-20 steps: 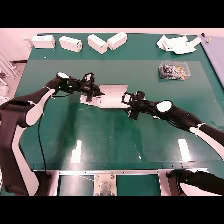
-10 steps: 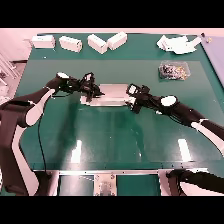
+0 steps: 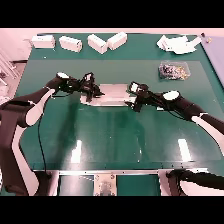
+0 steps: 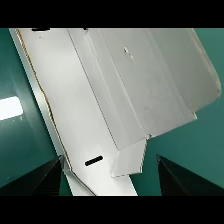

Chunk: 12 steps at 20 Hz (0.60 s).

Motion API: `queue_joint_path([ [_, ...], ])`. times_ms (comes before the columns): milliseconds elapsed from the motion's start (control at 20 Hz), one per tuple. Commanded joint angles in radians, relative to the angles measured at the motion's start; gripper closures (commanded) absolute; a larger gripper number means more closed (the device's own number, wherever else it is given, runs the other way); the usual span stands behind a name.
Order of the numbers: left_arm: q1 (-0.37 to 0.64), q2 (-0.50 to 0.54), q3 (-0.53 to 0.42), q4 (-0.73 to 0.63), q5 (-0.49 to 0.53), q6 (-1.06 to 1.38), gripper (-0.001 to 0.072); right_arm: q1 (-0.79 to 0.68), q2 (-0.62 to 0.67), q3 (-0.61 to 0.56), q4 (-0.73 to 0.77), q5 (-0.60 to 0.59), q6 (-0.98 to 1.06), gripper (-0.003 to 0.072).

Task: Fold the box and place the chain.

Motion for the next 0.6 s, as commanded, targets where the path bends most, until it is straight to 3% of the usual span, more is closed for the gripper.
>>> queue_joint_path([
  [0, 0.001, -0.001, 0.000, 0.000, 0.000, 0.000, 0.0689, -0.046, -0.019, 0.027, 0.008, 0.111, -0.027, 0.0020],
  [550, 0.001, -0.001, 0.000, 0.000, 0.000, -0.001, 0.0689, -0.152, -0.216, 0.207, 0.011, 0.379, -0.105, 0.0020],
])
